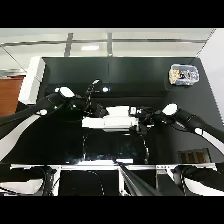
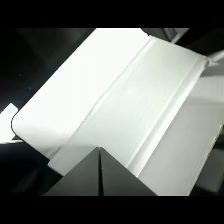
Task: Fold the box and place the chain.
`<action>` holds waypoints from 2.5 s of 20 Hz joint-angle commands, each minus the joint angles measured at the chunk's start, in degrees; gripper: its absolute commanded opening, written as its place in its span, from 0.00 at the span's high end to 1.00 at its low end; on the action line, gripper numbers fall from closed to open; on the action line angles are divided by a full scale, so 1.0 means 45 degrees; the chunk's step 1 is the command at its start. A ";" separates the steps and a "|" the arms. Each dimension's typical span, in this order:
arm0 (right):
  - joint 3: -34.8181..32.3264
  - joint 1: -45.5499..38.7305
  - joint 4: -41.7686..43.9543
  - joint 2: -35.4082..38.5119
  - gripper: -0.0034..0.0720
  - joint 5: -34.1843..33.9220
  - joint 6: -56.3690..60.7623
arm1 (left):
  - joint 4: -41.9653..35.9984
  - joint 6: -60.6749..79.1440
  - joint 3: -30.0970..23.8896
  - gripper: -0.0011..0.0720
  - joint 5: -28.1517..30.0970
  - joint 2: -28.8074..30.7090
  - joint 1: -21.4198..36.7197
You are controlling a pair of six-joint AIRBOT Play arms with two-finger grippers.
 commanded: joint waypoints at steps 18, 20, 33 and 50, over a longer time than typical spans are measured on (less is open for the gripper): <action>0.0000 0.0000 0.0024 -0.0010 0.34 0.0010 0.0092 | 0.4770 0.6960 -0.5474 0.01 0.2822 0.6620 -0.0442; 0.0000 0.0000 0.0024 -0.0010 0.34 0.0087 0.0092 | 0.4371 0.6960 -0.4920 0.01 0.3016 0.5693 -0.0670; 0.0000 0.0000 0.0019 -0.0010 0.34 0.0097 0.0092 | 0.3419 0.8884 -0.2448 0.01 0.1933 0.2929 -0.0962; 0.0000 0.0000 0.0019 -0.0010 0.34 0.0102 0.0087 | 0.2103 0.8922 -0.2448 0.69 0.2618 0.2356 -0.2147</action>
